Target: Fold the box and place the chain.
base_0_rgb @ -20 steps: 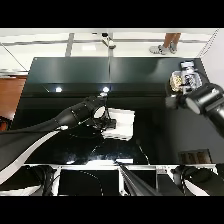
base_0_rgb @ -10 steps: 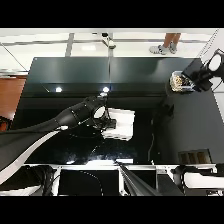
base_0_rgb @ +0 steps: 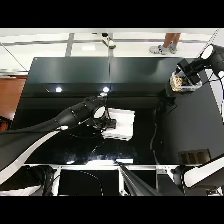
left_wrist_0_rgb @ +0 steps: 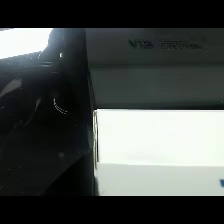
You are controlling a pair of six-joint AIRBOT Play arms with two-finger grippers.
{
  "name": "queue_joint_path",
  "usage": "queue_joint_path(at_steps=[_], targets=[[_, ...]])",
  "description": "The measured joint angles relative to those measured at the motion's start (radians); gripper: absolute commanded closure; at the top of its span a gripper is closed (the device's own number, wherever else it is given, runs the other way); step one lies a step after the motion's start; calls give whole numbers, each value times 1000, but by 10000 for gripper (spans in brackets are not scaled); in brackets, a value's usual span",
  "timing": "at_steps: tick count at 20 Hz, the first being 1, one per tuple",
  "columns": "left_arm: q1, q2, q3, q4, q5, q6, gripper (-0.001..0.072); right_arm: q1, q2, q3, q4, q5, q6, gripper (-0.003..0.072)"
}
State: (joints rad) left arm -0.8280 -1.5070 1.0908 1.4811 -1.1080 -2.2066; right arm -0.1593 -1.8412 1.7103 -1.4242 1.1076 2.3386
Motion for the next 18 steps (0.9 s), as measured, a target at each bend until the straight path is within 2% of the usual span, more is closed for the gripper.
queue_joint_path(at_steps=[5,6,7,8,9,14,18], targets=[[0,0,0,1,-1,0,686,-3,-53,15,31,-7,11,137],[0,0,0,0,-1,0,686,-3,-62,16,43,-10,5,286],[0,0,0,1,-1,0,685,-2,-69,16,62,-16,-5,346],[0,0,0,0,-1,0,686,-1,-74,17,76,-14,-17,526],[0,0,0,0,-1,0,686,-1,-76,18,87,-10,-31,658],[0,0,0,0,-1,0,685,-5,-46,18,100,3,-149,676],[0,0,0,0,-1,0,685,-14,56,18,102,28,-319,682]])
